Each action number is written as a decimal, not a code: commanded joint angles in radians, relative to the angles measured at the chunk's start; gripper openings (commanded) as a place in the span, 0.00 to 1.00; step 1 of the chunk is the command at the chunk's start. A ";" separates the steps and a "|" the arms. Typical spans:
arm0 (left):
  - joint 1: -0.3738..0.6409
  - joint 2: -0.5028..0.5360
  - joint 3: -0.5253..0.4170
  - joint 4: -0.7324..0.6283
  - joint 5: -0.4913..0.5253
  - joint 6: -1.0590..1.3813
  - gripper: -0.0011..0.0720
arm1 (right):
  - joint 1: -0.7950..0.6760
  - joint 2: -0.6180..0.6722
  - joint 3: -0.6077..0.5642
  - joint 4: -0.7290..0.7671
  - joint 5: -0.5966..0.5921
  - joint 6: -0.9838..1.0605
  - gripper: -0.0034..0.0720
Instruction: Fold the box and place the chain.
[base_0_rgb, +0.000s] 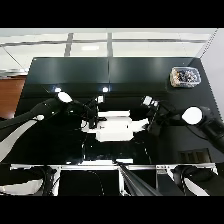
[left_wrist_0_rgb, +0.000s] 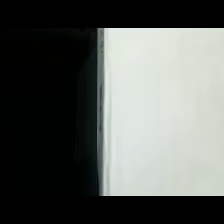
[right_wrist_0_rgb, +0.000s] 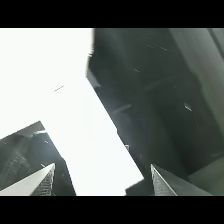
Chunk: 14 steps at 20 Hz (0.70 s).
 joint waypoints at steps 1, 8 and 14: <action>-0.001 -0.005 0.003 0.013 0.011 -0.005 0.05 | 0.100 -0.011 -0.051 -0.005 -0.124 -0.018 0.95; -0.001 -0.005 0.003 0.012 0.008 -0.005 0.05 | 0.130 -0.072 -0.051 0.048 -0.138 -0.134 0.95; -0.001 -0.005 0.003 0.010 0.010 -0.005 0.05 | 0.130 -0.109 -0.051 0.137 -0.105 -0.197 1.00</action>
